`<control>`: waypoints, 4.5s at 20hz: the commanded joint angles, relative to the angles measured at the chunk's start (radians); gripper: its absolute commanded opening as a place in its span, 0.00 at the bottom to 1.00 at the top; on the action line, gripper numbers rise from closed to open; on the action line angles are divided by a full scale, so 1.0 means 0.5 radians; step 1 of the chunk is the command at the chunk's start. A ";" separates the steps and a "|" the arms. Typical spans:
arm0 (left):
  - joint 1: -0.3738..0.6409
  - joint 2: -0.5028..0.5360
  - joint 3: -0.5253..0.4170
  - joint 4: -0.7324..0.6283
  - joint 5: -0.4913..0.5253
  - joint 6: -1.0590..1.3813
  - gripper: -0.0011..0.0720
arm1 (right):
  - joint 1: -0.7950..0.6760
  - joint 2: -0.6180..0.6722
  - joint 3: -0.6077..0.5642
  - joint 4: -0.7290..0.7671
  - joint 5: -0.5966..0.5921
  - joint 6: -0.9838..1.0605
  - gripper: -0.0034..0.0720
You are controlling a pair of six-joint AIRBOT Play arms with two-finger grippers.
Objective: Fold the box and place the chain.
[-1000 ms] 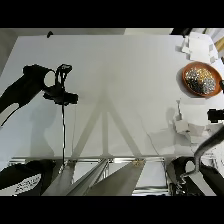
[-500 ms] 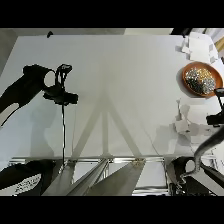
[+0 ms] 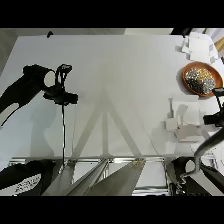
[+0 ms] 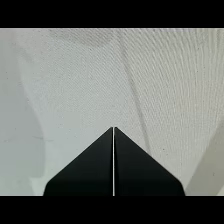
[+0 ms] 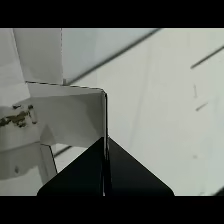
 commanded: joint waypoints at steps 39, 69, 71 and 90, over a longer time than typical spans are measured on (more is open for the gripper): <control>-0.096 -0.455 0.006 -2.422 0.417 2.577 0.75 | 0.713 0.996 -0.668 1.479 -0.353 -0.407 0.06; -0.529 -0.793 0.016 -2.797 0.764 3.137 0.11 | 0.713 0.996 -0.668 1.480 -0.335 -0.407 0.06; -0.514 -0.777 0.016 -2.799 0.729 3.291 0.04 | 0.713 0.996 -0.668 1.479 -0.336 -0.407 0.06; -0.515 -0.768 0.015 -2.409 0.608 3.667 0.02 | 0.713 1.139 -0.546 1.578 -0.186 -0.575 0.41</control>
